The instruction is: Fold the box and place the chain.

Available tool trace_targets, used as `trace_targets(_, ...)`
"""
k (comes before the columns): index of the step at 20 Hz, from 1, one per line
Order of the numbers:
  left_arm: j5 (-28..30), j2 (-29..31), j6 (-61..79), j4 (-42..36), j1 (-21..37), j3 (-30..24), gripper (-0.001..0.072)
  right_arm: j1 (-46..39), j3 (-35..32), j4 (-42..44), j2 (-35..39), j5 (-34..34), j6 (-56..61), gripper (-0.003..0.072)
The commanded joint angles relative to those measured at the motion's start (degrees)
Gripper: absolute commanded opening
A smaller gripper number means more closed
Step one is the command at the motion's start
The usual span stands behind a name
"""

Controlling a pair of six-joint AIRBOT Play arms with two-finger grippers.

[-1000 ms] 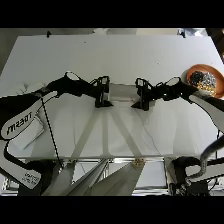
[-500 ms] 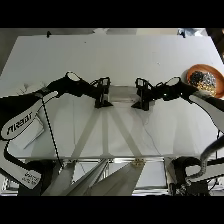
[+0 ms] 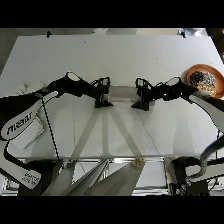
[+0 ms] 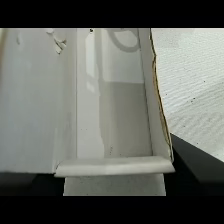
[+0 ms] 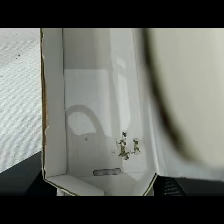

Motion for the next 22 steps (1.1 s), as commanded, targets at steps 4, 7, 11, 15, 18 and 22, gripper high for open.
trace_targets(4, 0.22, -0.04, -0.04, -0.02, -0.02, 0.00, 0.0217, 0.00, 0.00, 0.00, -0.02, 0.00, 0.02, 0.0507)
trace_targets(7, 0.22, -0.04, -0.04, -0.02, -0.02, 0.00, 0.0217, 0.00, 0.00, 0.07, -0.02, 0.00, 0.00, 0.0506)
trace_targets(11, 0.22, -0.04, -0.04, -0.04, -0.02, 0.00, 0.0217, 0.04, 0.02, 0.04, 0.00, -0.24, 0.02, 0.0635)
trace_targets(15, 0.22, -0.04, -0.04, -0.04, -0.02, 0.00, 0.0217, -0.02, 0.02, -2.29, 2.19, -0.33, 0.04, 0.0704)
trace_targets(18, 0.22, -0.04, -0.04, -0.02, 0.00, 0.00, 0.0217, -0.02, 0.02, -9.27, 7.02, -0.28, 3.82, 0.0693)
trace_targets(22, 0.22, -0.04, -0.04, -0.04, -0.02, 0.00, 0.0217, -0.02, 0.02, -19.58, 14.03, 0.02, 11.50, 0.0688)
